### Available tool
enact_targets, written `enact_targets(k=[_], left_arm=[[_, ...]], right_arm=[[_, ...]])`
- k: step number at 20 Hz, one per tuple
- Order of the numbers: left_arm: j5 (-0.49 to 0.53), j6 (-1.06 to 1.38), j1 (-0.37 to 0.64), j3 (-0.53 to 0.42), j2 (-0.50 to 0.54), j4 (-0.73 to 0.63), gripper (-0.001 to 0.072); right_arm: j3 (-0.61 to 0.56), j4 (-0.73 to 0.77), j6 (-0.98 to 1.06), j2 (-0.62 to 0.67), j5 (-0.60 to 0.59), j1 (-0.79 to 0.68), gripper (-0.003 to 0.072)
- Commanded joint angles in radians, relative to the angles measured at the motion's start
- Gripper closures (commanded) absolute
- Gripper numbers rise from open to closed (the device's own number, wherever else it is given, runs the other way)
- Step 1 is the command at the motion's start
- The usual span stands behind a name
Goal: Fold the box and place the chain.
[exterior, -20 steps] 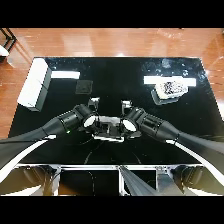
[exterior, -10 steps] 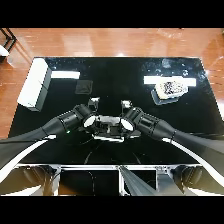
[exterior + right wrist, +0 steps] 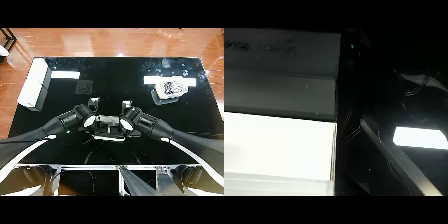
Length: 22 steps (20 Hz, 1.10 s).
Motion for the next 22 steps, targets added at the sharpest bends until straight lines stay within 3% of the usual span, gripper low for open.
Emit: enact_targets(k=[1,6,7,8,9,22], left_arm=[[0.000,0.005,-0.001,0.000,0.000,0.002,0.0683],[0.000,0.005,-0.001,0.000,0.000,0.002,0.0683],[0.000,0.005,-0.001,0.000,0.000,0.002,0.0683],[0.000,0.005,-0.001,0.000,0.000,-0.002,0.0683],[0.000,0.005,-0.001,0.000,0.000,-0.005,0.0683],[0.000,0.005,-0.001,0.000,0.000,-0.005,0.0683]], right_arm=[[0.001,0.016,-0.004,-0.001,-0.023,0.001,0.0659],[0.001,0.016,-0.005,-0.001,-0.009,0.001,0.0657],[0.001,0.013,-0.005,-0.001,-0.002,0.001,0.0627],[0.001,0.011,-0.006,0.000,0.008,0.001,0.0406],[0.001,0.008,-0.019,0.000,0.017,0.001,0.0370],[0.001,-0.014,-0.027,-0.004,0.003,0.001,0.0387]])
